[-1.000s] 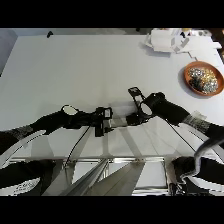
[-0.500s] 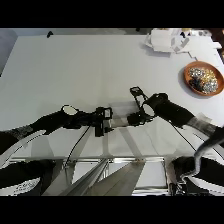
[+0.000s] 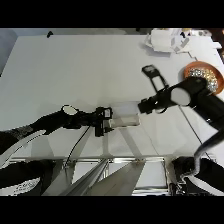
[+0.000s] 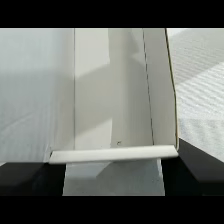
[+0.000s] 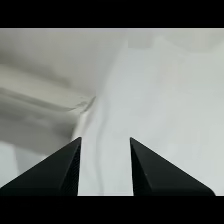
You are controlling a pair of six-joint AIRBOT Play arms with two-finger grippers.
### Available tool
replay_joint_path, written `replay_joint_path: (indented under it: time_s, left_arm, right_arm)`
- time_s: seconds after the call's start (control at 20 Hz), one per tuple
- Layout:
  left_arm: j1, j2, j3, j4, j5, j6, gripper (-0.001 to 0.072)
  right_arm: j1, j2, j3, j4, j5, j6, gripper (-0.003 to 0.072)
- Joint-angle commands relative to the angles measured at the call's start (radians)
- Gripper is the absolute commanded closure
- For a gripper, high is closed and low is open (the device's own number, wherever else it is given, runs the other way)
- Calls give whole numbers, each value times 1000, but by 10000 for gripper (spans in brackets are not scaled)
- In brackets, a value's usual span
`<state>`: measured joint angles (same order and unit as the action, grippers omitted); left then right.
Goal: Fold the box and place the chain.
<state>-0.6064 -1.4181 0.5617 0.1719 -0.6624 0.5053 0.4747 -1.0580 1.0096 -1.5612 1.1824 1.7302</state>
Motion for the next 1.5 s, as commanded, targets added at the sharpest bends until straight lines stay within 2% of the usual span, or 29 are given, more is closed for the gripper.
replay_joint_path:
  time_s: [0.0, 0.25, 0.45, 0.55, 0.7, 1.2, 1.3, 1.4, 1.45]
  left_arm:
    - [0, 0, 0, 0, 0, 0, 571]
    - [0, 0, 0, 0, -3, 0, 571]
    - [0, 0, 0, 0, -3, 0, 571]
    - [0, 0, 0, 0, -3, 0, 571]
    - [0, 0, 0, 0, -3, 0, 571]
    - [0, 0, 0, 0, -3, 0, 571]
    - [0, 0, 0, 0, -3, 0, 571]
    - [0, 0, 0, 0, -3, 0, 571]
    - [0, 0, 0, 0, -3, 0, 571]
  right_arm:
    - [-247, -13, 117, -32, -65, -117, 402]
    - [-664, -275, 292, -32, -135, -188, 426]
    - [-833, -460, 407, -32, -127, -210, 427]
    - [-870, -508, 420, -31, -158, -276, 385]
    - [-882, -553, 420, -32, -210, -299, 388]
    - [-881, -660, 420, 22, -179, -300, 404]
    - [-881, -676, 420, 21, -180, -300, 465]
    - [-881, -684, 420, 31, -180, -300, 485]
    - [-881, -684, 420, 32, -179, -300, 587]
